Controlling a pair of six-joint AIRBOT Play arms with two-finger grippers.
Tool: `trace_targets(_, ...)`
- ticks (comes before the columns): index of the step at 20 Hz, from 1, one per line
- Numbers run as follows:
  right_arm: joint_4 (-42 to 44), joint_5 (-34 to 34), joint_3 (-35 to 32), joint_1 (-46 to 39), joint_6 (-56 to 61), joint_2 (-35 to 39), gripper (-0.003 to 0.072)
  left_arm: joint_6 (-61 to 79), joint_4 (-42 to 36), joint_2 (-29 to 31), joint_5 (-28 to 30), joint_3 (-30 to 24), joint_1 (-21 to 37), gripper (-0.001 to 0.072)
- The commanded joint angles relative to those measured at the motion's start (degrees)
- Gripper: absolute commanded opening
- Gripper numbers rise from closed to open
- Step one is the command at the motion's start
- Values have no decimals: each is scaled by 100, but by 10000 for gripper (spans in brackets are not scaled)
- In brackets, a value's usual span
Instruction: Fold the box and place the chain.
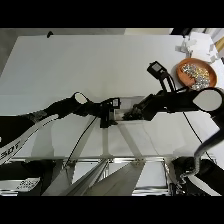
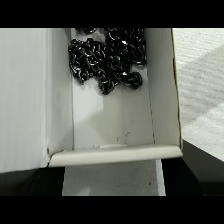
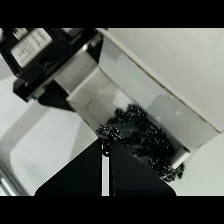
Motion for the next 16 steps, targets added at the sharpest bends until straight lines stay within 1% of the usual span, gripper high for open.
trace_targets(1, 4, 125, -94, 7, -179, -463, 15, 2, 2, 4, 2, -2, 4, 206)
trace_targets(5, 9, 94, -173, 7, -284, -745, 16, 2, 0, 4, 0, -2, 4, 206)
trace_targets(10, 7, -210, -179, 7, -317, -802, 16, 2, 0, 4, 2, -2, 4, 206)
trace_targets(14, 9, -262, -181, 7, -326, -949, 21, 2, 2, 4, 2, -2, 4, 206)
trace_targets(15, 11, -260, -181, 17, -326, -990, 72, 2, 2, 4, 2, -2, 4, 206)
trace_targets(16, 4, -267, -181, 55, -328, -1010, 100, 2, 0, 4, 2, -2, 4, 206)
